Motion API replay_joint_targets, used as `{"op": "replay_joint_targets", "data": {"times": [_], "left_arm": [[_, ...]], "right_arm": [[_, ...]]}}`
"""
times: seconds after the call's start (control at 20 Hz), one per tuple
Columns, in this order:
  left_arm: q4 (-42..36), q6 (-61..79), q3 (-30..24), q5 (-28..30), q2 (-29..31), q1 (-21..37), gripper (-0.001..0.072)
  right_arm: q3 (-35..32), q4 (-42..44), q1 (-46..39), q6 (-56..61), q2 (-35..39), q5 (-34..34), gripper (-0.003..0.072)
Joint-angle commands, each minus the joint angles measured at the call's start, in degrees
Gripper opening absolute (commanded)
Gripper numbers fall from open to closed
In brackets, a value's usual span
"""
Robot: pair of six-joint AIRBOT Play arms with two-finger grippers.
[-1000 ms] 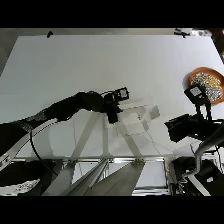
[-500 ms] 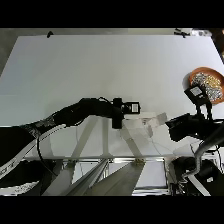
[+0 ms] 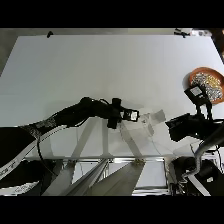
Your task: Fold the box and place the chain.
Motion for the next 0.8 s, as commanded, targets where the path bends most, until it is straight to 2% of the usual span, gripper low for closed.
{"op": "replay_joint_targets", "data": {"times": [0.0,0.3,0.75], "left_arm": [[0.96,0.07,0.07,0.76,0.04,-0.02,0.0008],[4.2,0.07,0.13,0.72,0.28,0.02,0.0005],[3.98,-1.68,0.13,0.7,0.57,1.49,0.0006]], "right_arm": [[0.04,0.02,0.0,0.0,0.04,0.02,0.0228],[0.04,0.02,0.0,0.0,0.04,0.0,0.0227],[0.04,-0.04,0.0,-0.04,0.04,-0.02,0.0227]]}}
